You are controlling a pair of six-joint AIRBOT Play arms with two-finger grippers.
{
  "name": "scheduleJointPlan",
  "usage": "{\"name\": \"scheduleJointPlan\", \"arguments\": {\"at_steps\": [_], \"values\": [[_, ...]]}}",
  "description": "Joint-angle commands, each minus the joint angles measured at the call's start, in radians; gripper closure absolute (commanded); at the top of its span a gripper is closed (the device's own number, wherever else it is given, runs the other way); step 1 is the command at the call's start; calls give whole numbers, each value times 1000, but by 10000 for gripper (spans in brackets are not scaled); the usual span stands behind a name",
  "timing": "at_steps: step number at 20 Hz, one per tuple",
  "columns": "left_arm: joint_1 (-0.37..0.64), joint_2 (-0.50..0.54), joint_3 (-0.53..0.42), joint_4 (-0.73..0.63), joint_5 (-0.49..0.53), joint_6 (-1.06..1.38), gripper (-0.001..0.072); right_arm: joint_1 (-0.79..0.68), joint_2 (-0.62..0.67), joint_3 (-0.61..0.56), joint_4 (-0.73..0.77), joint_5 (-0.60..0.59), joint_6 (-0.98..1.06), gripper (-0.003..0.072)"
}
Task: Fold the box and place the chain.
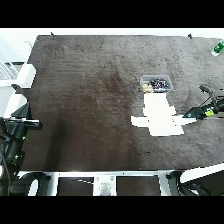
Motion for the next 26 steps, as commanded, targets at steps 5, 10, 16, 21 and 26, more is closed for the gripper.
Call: {"name": "scheduleJointPlan", "arguments": {"at_steps": [5,10,16,21,26], "values": [[0,1,0,0,0,0,687,6,-19,-54,34,54,3,326],[0,1,0,0,0,0,687,8,-17,-54,83,125,-4,672],[0,1,0,0,0,0,687,53,55,-228,220,84,-31,674],[0,1,0,0,0,0,687,209,113,-449,486,-26,-145,675],[0,1,0,0,0,0,687,464,186,-529,644,-280,-134,676]]}}
